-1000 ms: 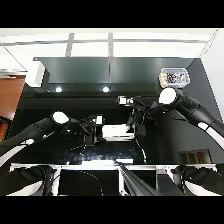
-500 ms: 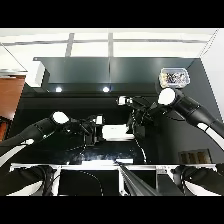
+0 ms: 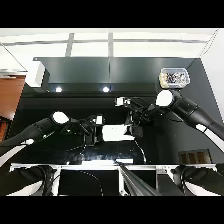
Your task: Fold the box and place the chain.
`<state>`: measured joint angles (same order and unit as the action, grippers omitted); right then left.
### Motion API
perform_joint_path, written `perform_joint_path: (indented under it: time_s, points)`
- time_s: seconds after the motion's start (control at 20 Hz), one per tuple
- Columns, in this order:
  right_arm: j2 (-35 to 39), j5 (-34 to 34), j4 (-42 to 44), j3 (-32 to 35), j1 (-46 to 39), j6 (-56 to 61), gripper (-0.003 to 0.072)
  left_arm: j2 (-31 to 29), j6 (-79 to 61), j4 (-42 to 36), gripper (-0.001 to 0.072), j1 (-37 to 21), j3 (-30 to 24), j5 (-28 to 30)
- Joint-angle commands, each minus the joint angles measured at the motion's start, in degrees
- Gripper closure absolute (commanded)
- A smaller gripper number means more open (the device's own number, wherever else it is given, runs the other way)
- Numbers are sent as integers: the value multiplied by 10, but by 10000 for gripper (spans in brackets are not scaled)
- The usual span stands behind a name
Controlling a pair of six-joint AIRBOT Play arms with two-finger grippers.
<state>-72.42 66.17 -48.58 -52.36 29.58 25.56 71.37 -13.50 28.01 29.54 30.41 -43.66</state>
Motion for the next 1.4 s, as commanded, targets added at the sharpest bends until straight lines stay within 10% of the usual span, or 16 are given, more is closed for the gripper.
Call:
perform_joint_path:
  time_s: [0.0,0.5,0.6,1.35]
  points:
    - [2,6,0,0,1,13,106,0,0,0,343,0,0,0]
    - [5,15,-40,-5,1,15,140,0,0,0,343,0,0,0]
    - [5,15,-40,-5,1,15,382,0,0,0,343,0,0,0]
    - [23,-12,-38,-5,1,40,363,0,0,0,343,0,0,0]
